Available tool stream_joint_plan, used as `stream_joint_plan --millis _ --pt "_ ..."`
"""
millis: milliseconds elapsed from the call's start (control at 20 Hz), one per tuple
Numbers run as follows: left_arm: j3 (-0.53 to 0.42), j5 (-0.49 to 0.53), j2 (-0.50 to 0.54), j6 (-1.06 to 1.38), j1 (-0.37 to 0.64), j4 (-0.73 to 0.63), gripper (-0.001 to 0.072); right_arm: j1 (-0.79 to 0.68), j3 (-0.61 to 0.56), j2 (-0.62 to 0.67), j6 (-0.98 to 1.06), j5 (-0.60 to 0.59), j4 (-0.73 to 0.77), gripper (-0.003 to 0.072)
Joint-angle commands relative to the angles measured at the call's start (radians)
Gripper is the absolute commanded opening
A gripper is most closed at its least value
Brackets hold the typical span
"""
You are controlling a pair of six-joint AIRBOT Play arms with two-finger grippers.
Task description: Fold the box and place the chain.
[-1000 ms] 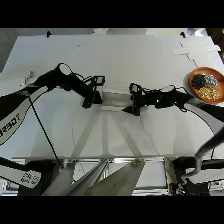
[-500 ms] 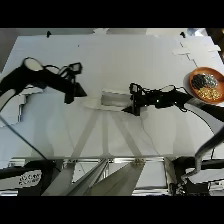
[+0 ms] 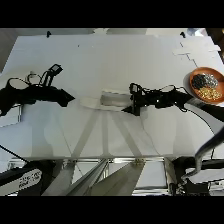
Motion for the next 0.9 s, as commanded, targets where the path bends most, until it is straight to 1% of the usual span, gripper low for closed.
stream_joint_plan --millis 0,150,250,600,850 --pt "-0.032 0.074 -0.021 -0.127 -0.064 -0.026 0.0001 0.0 0.001 0.0 0.0 0.0 0.0 0.0521" --pt "-0.032 0.074 -0.036 -0.14 -0.115 -0.031 0.0001 0.0 0.001 0.0 0.0 0.0 0.0 0.0521" --pt "-0.032 0.067 -0.037 -0.14 -0.139 -0.058 0.0001 0.0 0.001 0.0 0.0 0.0 0.0 0.0521" --pt "-0.032 0.07 -0.037 -0.14 -0.202 -0.096 0.0004 0.0 0.001 0.0 0.0 0.0 0.0 0.0521" --pt "-0.032 0.137 -0.038 -0.137 -0.23 -0.231 0.0008 0.0 0.001 0.0 0.0 0.0 0.0 0.0521"
